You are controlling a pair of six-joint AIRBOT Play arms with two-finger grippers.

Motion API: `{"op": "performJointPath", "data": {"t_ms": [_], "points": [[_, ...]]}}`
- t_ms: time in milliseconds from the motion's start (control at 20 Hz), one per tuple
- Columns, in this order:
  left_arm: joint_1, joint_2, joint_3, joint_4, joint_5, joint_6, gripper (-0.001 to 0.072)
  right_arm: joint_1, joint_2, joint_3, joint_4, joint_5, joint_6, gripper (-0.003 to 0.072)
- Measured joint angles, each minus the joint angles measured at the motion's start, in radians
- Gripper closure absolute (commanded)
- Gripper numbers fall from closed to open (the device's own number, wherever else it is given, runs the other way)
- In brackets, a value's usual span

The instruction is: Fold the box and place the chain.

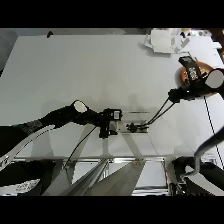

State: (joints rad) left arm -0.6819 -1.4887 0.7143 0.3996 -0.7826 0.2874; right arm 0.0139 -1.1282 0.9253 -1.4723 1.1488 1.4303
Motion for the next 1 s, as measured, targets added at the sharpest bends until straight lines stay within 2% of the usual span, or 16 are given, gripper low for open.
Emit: {"op": "performJointPath", "data": {"t_ms": [100,300,400,950,1000], "points": [[0.000,0.000,0.000,0.000,0.000,0.000,0.0560,-0.032,-0.073,0.001,0.006,-0.004,0.002,0.0310],[0.000,0.000,0.000,0.000,0.000,0.000,0.0560,-0.058,-0.175,0.001,0.010,-0.013,0.006,0.0312],[0.000,0.000,0.000,0.000,0.000,0.000,0.0560,-0.063,-0.209,0.002,0.009,-0.014,0.010,0.0353],[0.000,0.000,0.000,0.000,0.000,0.000,0.0560,-0.067,-0.293,-0.005,0.009,-0.055,0.056,0.0402],[0.000,0.000,0.000,0.000,0.000,0.000,0.0560,-0.067,-0.299,-0.008,0.008,-0.055,0.059,0.0428]]}}
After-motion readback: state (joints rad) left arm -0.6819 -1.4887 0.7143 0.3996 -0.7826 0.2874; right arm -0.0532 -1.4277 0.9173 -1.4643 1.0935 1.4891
